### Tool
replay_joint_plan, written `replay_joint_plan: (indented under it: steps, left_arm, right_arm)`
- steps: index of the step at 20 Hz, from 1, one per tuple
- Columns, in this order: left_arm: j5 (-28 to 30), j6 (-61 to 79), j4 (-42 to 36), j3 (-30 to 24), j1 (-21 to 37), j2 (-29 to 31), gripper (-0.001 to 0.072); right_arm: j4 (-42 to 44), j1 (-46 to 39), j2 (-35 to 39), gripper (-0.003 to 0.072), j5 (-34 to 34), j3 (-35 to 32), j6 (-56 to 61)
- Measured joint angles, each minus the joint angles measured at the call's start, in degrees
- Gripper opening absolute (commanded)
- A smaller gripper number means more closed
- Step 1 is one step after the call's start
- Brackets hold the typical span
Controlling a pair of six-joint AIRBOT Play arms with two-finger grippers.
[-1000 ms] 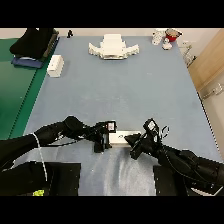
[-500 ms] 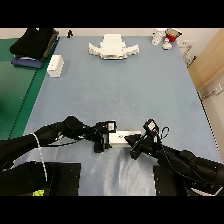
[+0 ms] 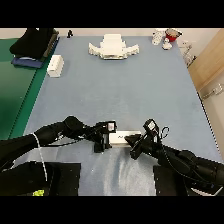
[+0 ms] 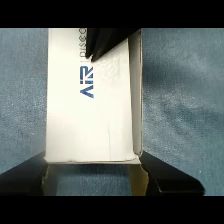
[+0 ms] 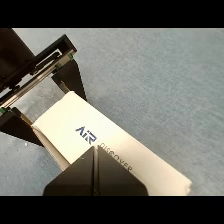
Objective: Fold the box.
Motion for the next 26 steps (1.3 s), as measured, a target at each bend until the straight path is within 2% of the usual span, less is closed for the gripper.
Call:
replay_joint_plan:
  steps: [19,22,26]
  left_arm:
    - [-0.04,-0.07,-0.04,0.0,0.0,0.0,0.0526]
    - [-0.04,-0.07,-0.04,0.0,0.0,0.0,0.0526]
    - [-0.04,-0.04,-0.04,0.0,0.0,0.0,0.0527]
  right_arm:
    - [-2.27,-0.28,1.81,0.0037,-4.57,6.38,-0.22]
    - [-3.74,-3.67,1.79,0.0037,-10.62,8.5,-0.22]
    - [-8.02,-15.69,1.79,0.0038,-26.58,13.75,1.95]
